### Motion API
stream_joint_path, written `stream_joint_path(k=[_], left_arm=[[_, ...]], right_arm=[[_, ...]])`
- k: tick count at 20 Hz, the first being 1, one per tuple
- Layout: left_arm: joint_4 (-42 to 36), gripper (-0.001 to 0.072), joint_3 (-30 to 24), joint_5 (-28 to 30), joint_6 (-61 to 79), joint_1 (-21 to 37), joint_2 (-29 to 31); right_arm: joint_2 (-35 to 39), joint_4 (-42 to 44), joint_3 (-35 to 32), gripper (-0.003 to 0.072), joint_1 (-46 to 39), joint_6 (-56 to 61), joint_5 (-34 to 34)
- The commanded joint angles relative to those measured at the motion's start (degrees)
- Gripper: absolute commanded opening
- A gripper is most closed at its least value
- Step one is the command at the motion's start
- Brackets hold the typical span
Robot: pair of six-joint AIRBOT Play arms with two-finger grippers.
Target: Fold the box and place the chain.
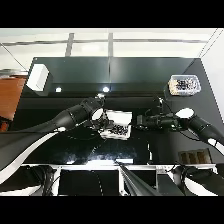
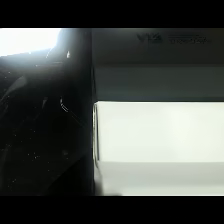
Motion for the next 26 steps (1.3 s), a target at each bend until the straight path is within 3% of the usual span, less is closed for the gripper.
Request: stream_joint_path(k=[1,26], left_arm=[[0.0,0.0031,0.0,0.0,0.0,0.0,0.0],[0.0,0.0031,0.0,0.0,0.0,0.0,0.0]], right_arm=[[0.0,-0.9,0.0,0.0181,0.0,0.0,-0.4],[0.1,-3.8,1.1,0.0182,0.0,0.0,-0.2]])
